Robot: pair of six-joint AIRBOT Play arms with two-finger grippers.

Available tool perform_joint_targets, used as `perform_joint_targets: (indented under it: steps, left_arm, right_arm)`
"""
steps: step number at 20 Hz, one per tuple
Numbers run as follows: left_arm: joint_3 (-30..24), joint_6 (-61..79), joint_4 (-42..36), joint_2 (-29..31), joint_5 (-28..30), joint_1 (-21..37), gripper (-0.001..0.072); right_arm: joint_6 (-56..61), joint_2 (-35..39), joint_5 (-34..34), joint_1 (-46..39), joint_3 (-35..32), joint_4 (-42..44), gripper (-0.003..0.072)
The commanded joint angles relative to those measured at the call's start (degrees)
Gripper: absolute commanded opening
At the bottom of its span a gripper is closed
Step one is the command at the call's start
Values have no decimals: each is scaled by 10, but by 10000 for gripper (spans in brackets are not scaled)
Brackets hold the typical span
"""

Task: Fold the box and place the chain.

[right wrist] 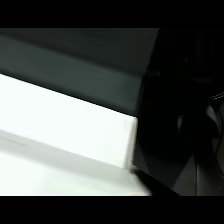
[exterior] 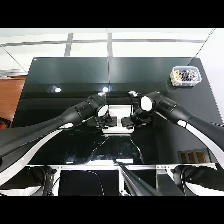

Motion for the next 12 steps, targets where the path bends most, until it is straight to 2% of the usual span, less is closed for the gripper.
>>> perform_joint_targets:
  steps: [1, 4, 7, 12]
  left_arm:
    - [0, 0, 0, 0, -1, 0, 28]
    - [0, 0, 0, 0, -2, 0, 28]
    - [0, 0, 0, 0, -3, 0, 29]
    - [0, 0, 0, 0, -4, 0, 28]
  right_arm:
    - [99, -3, -8, 26, 24, -67, 357]
    - [180, -5, 7, 38, 34, -124, 356]
    - [193, -15, 45, 44, 34, -128, 356]
    - [208, -21, 43, 46, 32, -128, 356]
